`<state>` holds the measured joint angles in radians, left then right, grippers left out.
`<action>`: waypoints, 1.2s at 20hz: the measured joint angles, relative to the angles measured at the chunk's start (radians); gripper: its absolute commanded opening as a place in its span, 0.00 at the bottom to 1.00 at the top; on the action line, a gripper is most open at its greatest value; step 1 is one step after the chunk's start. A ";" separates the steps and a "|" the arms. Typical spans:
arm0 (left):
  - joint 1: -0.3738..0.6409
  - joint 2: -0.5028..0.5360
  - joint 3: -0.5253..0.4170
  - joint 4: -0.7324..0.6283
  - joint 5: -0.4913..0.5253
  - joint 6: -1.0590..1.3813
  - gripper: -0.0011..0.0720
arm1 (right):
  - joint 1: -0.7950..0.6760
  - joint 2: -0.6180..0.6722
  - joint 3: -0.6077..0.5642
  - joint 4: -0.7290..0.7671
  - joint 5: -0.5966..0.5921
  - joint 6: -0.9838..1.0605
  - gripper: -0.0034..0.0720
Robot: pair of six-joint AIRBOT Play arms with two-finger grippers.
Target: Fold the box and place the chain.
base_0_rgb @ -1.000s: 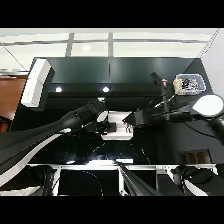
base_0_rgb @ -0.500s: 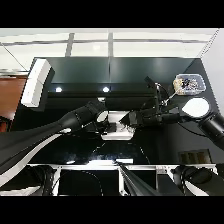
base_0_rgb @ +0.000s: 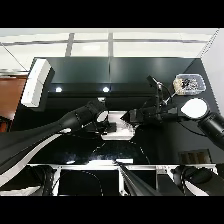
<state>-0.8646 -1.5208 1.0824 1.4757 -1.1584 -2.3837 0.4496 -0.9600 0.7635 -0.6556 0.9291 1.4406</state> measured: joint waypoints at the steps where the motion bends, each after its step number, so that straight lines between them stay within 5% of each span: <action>1: 0.000 0.000 0.000 0.000 0.000 0.000 0.06 | -0.014 0.000 0.002 -0.003 0.004 0.005 0.55; 6: 0.000 0.000 0.000 0.000 0.000 0.000 0.06 | -0.246 0.003 0.040 -0.109 0.089 0.019 0.55; 10: 0.000 0.000 0.000 0.000 0.001 0.000 0.06 | -0.452 -0.001 0.027 -0.454 0.070 0.117 0.55; 11: 0.000 0.000 0.000 0.000 0.001 0.000 0.06 | -0.492 -0.008 0.015 -0.560 0.038 0.179 0.64; 12: 0.000 0.000 0.000 0.000 0.002 0.000 0.06 | -0.521 -0.021 0.007 -0.635 0.006 0.239 1.00; 14: 0.000 0.000 0.000 0.000 0.002 0.000 0.06 | -0.565 -0.072 -0.002 -0.721 -0.075 0.333 1.00; 18: 0.000 0.000 0.000 0.000 0.002 0.000 0.06 | -0.600 -0.256 0.055 -0.670 -0.212 0.417 1.00; 24: 0.000 0.000 0.000 0.000 0.001 0.000 0.06 | -0.609 -0.506 0.231 -0.574 -0.250 0.445 0.99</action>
<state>-0.8646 -1.5208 1.0824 1.4761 -1.1576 -2.3837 -0.1593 -1.4662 0.9947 -1.2293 0.6792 1.8858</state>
